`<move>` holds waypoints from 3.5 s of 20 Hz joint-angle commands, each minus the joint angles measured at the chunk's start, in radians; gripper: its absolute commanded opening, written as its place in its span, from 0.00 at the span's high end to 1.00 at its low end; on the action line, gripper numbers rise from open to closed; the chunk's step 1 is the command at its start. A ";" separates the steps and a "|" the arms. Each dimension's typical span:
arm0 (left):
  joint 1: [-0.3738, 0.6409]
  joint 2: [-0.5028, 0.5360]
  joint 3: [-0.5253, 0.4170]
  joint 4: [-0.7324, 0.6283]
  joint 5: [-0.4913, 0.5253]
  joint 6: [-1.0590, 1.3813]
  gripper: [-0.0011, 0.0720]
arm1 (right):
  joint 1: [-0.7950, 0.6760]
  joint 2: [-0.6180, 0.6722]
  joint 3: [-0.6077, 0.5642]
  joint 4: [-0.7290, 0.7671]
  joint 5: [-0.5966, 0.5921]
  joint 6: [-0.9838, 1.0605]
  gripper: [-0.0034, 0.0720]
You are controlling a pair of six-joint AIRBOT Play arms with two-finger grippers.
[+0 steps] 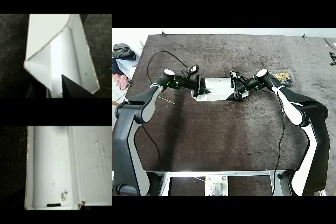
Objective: Fold the box and place the chain.
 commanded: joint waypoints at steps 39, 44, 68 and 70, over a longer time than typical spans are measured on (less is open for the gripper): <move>-0.052 0.067 -0.010 0.073 0.267 -0.338 0.97 | 0.000 -0.001 0.000 0.000 0.002 0.000 0.42; -0.036 0.156 -0.004 0.080 0.217 -0.338 0.97 | 0.000 -0.001 0.001 0.000 0.001 0.000 0.42; -0.090 0.211 -0.114 0.566 0.160 -0.248 0.46 | -0.001 -0.001 0.001 0.000 0.001 0.000 0.42; -0.090 0.211 -0.114 0.541 0.158 -0.248 0.50 | -0.001 -0.001 0.000 0.000 0.001 0.000 0.42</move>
